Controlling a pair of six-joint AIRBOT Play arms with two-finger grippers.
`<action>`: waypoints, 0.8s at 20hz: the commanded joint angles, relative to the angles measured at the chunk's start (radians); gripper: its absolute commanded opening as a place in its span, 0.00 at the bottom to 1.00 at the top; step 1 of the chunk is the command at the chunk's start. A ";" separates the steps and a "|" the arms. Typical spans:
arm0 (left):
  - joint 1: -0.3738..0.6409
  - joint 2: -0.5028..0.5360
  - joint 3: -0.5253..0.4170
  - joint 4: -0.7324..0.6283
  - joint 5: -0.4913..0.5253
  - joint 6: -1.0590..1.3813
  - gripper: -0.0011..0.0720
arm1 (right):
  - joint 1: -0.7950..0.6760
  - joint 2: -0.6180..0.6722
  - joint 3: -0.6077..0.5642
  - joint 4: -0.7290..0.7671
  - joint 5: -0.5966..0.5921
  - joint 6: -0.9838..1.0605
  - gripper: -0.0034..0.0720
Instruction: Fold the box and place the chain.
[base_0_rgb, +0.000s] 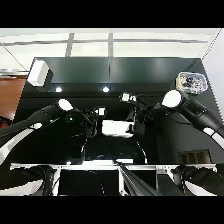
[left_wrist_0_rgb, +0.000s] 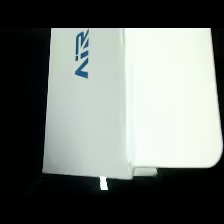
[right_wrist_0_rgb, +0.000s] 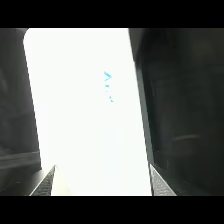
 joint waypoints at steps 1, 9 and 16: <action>0.000 0.000 0.000 0.000 -0.006 0.001 0.56 | 0.038 0.000 -0.032 -0.008 -0.082 -0.065 0.97; 0.000 0.000 0.000 0.000 -0.006 0.001 0.56 | 0.038 0.001 -0.036 -0.001 -0.089 -0.045 0.45; 0.000 0.000 0.000 0.000 -0.006 0.002 0.56 | 0.038 0.000 -0.073 0.013 -0.089 -0.022 0.45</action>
